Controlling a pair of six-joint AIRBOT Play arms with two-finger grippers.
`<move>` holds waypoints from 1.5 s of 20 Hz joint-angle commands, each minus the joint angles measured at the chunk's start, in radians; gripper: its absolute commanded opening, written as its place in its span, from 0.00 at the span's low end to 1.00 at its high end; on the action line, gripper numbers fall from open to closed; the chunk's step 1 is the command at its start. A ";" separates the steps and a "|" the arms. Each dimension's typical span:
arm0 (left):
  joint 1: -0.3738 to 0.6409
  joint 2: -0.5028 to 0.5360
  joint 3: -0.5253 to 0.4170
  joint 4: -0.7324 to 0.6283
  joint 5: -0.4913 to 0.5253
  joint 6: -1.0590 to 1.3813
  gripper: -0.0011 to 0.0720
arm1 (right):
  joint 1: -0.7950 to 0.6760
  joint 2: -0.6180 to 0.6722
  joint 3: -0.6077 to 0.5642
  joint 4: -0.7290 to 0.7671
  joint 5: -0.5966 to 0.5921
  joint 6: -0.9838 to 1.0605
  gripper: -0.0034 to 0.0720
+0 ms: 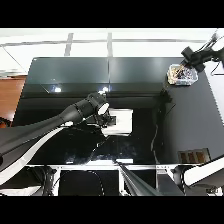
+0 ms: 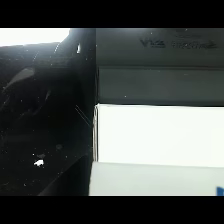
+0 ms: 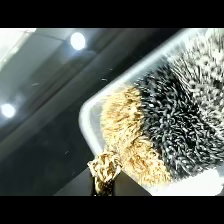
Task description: Fold the box and place the chain.
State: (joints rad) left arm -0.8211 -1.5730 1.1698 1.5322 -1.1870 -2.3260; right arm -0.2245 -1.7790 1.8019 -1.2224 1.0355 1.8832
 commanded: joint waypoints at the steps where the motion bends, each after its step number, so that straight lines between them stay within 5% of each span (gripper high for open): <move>1: 0.001 0.000 0.000 0.002 0.005 0.000 0.05 | -0.004 0.150 0.001 0.047 0.038 -0.224 0.06; 8: 0.001 0.000 0.000 0.001 0.005 0.000 0.05 | -0.004 0.517 0.002 0.156 -0.064 -0.309 0.06; 14: 0.001 0.000 0.000 0.000 0.004 0.000 0.05 | -0.004 0.730 0.002 0.360 -0.012 -0.382 0.06; 18: 0.001 0.000 0.000 0.001 0.004 0.000 0.05 | -0.004 0.793 0.002 0.466 0.049 -0.404 0.06; 23: 0.001 0.000 0.000 0.001 0.004 0.000 0.05 | 0.012 0.807 0.002 0.644 0.259 -0.430 0.06; 30: 0.001 0.000 0.000 0.000 0.002 0.000 0.05 | 0.233 0.807 0.002 0.643 0.312 -0.420 0.06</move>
State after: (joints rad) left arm -0.8207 -1.5726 1.1698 1.5326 -1.1847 -2.3257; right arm -0.0765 -0.9733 1.8034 -0.5976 1.3235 1.4624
